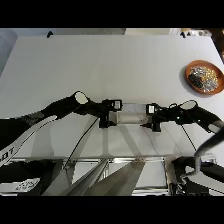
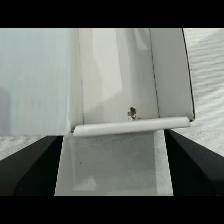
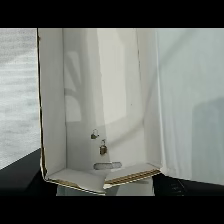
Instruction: Fold the box and place the chain.
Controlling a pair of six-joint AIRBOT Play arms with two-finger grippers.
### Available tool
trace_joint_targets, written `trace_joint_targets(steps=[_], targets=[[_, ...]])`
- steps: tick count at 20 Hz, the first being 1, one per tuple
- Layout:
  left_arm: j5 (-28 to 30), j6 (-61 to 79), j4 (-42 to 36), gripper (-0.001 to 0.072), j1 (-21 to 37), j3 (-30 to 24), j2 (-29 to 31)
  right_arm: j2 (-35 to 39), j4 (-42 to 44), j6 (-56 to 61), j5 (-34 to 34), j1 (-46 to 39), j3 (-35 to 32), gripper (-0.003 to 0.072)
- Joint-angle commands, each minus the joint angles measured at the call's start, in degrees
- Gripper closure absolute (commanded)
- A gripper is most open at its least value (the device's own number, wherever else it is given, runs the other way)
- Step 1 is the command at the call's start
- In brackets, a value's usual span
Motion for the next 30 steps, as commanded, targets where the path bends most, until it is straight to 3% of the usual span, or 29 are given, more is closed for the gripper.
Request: trace_joint_targets(steps=[1,15,26,27,30], targets=[[-0.83,0.24,-0.22,0.0010,-0.04,0.00,-0.02,0.04,0.00,0.00,0.02,0.04,-0.02,0.0290],[-3.48,0.17,0.90,0.0010,0.00,0.00,0.72,0.04,0.00,0.00,0.04,0.04,-0.02,0.0290],[-3.19,0.20,-3.58,0.0019,-0.04,0.00,-2.08,0.04,0.00,0.00,0.02,0.04,-0.02,0.0290],[-3.02,0.20,-3.58,0.0038,-0.04,0.00,-2.08,0.04,0.00,0.00,0.04,0.04,-0.02,0.0290],[-3.45,0.22,-3.52,0.0426,-0.17,0.00,-2.08,0.04,0.00,0.00,0.02,0.04,-0.02,0.0290]])
